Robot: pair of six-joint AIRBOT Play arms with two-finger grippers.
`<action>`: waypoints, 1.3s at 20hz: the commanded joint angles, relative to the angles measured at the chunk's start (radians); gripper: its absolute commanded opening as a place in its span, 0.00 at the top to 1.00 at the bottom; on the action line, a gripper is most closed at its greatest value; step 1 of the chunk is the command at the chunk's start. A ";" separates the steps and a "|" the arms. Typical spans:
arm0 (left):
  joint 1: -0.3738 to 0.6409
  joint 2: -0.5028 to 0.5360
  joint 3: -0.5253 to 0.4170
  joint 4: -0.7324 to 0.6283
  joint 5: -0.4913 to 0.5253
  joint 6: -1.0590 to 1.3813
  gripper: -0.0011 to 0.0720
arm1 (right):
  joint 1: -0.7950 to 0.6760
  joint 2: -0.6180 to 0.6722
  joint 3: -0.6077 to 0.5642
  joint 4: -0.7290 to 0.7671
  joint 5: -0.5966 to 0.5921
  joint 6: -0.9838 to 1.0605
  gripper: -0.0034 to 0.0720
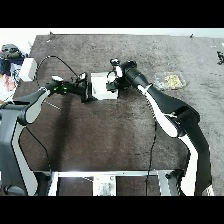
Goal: Fold the box and place the chain.
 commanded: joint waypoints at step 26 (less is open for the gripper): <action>0.000 0.000 0.000 0.000 0.000 0.000 0.69 | 0.019 0.034 0.002 -0.045 0.000 0.077 0.39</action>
